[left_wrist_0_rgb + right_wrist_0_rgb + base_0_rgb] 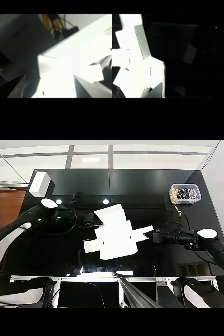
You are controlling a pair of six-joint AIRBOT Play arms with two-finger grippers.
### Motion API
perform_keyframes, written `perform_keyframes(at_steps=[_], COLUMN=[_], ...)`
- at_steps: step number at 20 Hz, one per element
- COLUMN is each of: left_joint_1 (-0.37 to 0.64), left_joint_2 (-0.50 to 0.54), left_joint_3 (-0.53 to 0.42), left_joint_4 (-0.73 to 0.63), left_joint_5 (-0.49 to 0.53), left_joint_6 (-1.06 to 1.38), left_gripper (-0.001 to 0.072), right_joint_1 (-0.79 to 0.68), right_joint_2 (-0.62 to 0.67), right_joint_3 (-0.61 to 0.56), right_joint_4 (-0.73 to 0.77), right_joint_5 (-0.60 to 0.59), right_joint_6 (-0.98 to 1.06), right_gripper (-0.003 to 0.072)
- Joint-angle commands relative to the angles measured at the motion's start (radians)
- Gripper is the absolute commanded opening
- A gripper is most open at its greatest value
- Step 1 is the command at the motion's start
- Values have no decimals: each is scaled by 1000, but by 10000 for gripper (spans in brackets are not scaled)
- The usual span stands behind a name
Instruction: Fold the box and place the chain.
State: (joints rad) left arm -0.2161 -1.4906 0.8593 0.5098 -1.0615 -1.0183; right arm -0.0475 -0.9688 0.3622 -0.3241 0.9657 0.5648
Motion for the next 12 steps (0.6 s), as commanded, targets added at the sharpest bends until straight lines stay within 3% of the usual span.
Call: perform_keyframes(at_steps=[1, 5, 9, 11, 12], left_joint_1=[-2, -19, -1, 1, -9], left_joint_2=[-129, -198, -198, -198, -198], left_joint_3=[63, 69, 83, 97, 106], left_joint_4=[-73, -130, -112, -72, -59], left_joint_5=[-159, -295, -339, -359, -382], left_joint_6=[89, 316, 449, 472, 498], left_gripper=[709, 655, 330, 217, 218], right_joint_1=[4, 4, 4, 4, 4], right_joint_2=[1, 1, 1, 1, 1], right_joint_3=[-1, -1, -1, -1, -1], right_joint_4=[3, 2, -2, -3, -12], right_joint_5=[-1, -1, -2, 3, 10], right_joint_6=[-1, -1, -1, -2, -11], right_gripper=[17, 17, 17, 17, 17])
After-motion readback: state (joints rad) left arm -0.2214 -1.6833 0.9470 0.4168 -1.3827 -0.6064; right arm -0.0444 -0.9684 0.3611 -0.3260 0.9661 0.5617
